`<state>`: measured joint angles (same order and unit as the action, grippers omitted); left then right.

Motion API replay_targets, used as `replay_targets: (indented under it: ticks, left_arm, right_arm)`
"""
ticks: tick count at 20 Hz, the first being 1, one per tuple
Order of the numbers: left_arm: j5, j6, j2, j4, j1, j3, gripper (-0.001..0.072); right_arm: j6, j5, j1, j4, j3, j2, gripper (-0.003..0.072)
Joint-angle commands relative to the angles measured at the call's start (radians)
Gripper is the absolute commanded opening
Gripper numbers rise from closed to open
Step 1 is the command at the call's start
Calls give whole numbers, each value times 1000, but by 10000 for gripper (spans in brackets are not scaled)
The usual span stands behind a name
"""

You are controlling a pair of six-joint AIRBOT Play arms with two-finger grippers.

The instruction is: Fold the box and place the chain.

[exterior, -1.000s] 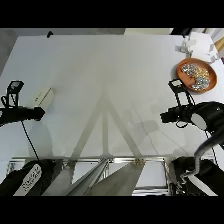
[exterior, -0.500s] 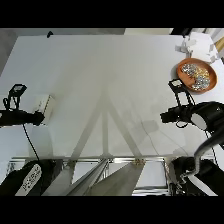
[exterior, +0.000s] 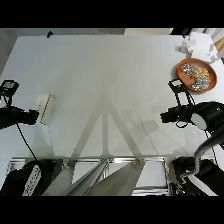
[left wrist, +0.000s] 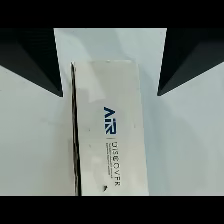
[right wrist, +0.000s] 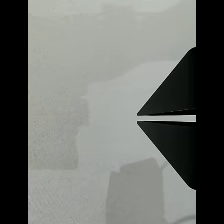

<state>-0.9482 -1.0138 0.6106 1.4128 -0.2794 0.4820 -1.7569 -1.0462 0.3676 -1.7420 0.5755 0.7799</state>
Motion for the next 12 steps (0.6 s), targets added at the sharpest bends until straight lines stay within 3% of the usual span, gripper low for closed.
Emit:
replay_targets:
  ticks: [1, 12]
  left_arm:
    - [-3, -1, -25, -44, 3, 0, 644]
    - [84, 0, 35, -50, 3, -1, 646]
  right_arm:
    - [0, 0, 0, 0, 1, -1, 42]
    - [0, 0, 0, 0, 1, -1, 42]
